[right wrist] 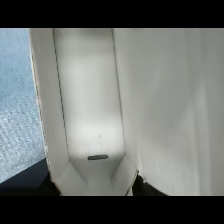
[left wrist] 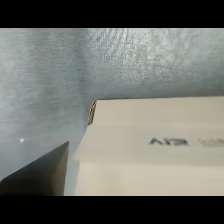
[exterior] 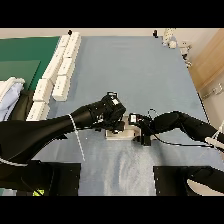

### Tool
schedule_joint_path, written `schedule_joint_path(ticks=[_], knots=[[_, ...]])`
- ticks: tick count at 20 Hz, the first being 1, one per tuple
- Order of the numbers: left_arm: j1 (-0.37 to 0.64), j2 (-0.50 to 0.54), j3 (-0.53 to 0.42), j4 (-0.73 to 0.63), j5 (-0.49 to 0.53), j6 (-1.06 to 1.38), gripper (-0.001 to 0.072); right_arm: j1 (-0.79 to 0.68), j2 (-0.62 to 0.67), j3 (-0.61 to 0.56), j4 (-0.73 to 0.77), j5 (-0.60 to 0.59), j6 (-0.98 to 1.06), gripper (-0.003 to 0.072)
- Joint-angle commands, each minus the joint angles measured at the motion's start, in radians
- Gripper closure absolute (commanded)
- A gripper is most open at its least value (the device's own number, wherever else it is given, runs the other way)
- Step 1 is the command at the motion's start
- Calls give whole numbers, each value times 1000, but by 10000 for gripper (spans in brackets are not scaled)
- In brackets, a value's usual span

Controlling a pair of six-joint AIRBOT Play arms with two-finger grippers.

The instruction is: Fold the box.

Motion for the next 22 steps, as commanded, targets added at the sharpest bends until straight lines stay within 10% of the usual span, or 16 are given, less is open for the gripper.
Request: schedule_joint_path(ticks=[1,3,12,16,20,21,22], knots=[[-1,19,92,12,-207,137,370,0,1,1,0,0,0,171],[-1,50,117,7,-264,223,698,0,1,1,0,0,0,171],[-13,237,92,15,-262,439,698,0,1,1,0,0,0,171],[118,451,-149,-98,-70,636,699,0,1,1,0,0,0,171],[370,628,-397,-361,129,1341,696,0,1,1,0,0,0,171],[440,637,-437,-435,154,1529,648,0,1,1,0,0,0,170],[493,635,-468,-506,181,1681,264,0,1,1,0,0,0,171]])
